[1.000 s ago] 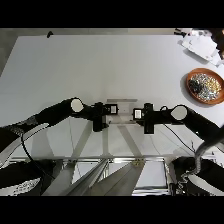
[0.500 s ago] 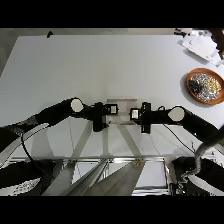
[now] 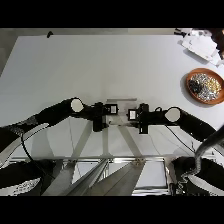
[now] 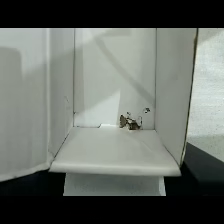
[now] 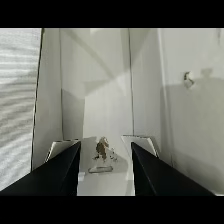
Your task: Fold the box and place the chain.
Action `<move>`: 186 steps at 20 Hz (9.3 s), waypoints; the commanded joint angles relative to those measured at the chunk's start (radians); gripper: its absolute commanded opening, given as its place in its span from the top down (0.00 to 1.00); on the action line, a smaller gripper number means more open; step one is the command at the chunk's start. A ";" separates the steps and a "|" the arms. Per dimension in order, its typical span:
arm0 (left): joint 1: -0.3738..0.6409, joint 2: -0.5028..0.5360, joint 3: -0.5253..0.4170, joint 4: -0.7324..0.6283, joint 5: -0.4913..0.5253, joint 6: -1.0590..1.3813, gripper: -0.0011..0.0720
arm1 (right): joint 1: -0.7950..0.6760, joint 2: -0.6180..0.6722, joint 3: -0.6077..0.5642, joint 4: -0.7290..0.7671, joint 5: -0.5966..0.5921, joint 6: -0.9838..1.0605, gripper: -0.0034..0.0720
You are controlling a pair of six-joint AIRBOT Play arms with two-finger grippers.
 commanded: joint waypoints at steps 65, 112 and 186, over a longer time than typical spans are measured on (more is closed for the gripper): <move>-0.001 0.000 0.000 0.000 0.000 0.000 0.97 | -0.258 0.024 0.046 0.118 0.388 1.053 0.20; -0.001 0.000 0.000 0.000 0.000 0.000 0.97 | 0.206 -0.169 0.301 -0.714 0.363 2.238 0.59; -0.001 0.000 0.000 0.000 0.000 0.000 0.97 | -0.927 -0.164 0.530 -0.767 0.121 1.572 0.36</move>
